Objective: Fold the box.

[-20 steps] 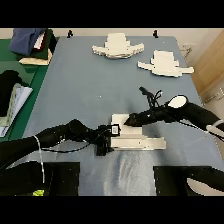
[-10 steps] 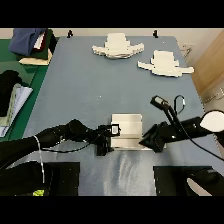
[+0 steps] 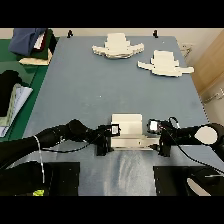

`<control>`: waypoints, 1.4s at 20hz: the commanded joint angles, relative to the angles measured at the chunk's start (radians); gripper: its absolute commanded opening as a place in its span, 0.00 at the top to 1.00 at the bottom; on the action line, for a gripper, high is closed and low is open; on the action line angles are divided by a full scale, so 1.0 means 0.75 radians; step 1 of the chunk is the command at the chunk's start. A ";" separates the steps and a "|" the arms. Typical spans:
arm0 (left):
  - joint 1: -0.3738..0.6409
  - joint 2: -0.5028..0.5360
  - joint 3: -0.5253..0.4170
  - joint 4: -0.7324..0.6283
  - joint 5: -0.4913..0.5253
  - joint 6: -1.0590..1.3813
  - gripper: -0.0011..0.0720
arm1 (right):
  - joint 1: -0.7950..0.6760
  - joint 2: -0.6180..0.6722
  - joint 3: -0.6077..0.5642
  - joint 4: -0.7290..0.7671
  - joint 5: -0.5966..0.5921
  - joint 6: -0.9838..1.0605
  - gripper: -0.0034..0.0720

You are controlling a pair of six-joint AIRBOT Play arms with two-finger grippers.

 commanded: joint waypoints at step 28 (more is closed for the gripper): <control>0.000 0.000 0.001 0.001 0.001 0.001 0.27 | 0.116 -0.143 -0.012 0.184 -0.144 -0.178 0.77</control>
